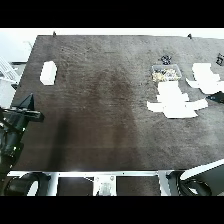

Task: Fold the box and place the chain.

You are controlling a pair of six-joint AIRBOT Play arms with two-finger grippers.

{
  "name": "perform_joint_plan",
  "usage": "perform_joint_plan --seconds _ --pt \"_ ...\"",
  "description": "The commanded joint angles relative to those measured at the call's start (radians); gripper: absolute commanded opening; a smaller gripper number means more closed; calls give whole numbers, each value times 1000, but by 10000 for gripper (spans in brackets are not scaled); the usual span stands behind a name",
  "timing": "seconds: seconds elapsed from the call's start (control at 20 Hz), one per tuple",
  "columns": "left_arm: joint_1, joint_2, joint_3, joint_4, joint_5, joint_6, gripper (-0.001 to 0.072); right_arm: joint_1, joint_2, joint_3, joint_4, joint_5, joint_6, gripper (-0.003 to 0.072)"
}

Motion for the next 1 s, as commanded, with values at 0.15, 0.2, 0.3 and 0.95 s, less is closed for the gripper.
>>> perform_joint_plan --seconds 0.15,0.2,0.3,0.95 --pt "0 1 1 0 0 0 42 36 -96 35 -7 121 10 576" --pt "0 1 1 0 0 0 42 41 -106 34 -3 137 10 576" --pt "0 1 1 0 0 0 42 52 -122 34 3 156 10 576" --pt "0 1 1 0 0 0 42 79 -123 4 64 329 47 1"
